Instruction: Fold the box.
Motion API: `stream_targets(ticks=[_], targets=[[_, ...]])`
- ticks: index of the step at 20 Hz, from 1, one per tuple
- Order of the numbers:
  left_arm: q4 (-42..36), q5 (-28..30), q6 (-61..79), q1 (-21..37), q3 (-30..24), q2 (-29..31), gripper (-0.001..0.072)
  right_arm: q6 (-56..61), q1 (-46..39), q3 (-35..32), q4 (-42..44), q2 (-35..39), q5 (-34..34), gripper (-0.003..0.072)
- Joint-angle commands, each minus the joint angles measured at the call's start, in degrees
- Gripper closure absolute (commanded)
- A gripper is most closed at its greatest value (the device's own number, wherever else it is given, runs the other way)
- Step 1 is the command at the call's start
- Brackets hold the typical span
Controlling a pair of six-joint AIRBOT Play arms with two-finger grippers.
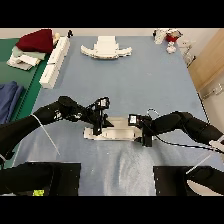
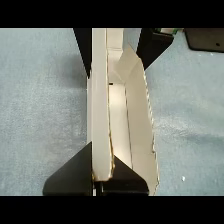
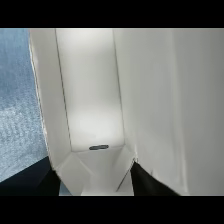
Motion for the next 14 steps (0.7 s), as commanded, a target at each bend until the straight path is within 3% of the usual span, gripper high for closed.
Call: stream_targets(ticks=[1, 2, 3, 4, 13, 14], targets=[[0.04, -0.09, 0.0, 0.04, 0.0, 0.0, 0.0696, -0.04, 0.04, -0.09, 0.11, 0.59, 0.07, 0.0056], [0.04, -0.07, 0.0, 0.04, 0.0, 0.0, 0.0696, -0.04, 0.04, -0.09, 0.42, 0.96, 0.09, 0.0047], [0.04, -0.07, 0.0, 0.04, 0.0, 0.0, 0.0696, -0.02, 0.04, -0.09, 1.01, 1.31, 0.09, -0.0027], [0.04, -0.07, 0.0, 0.04, 0.0, 0.0, 0.0695, -0.02, 0.04, -0.09, 1.75, 1.42, 0.11, -0.0034], [0.07, -0.09, 0.0, 0.04, 0.0, 0.0, 0.0696, -2.1, 0.04, -1.22, 4.83, -0.09, 1.77, -0.0034], [0.04, -0.07, 0.0, 0.04, 0.0, 0.0, 0.0696, -2.14, 0.04, -1.22, 4.76, -0.09, 1.79, 0.001]])
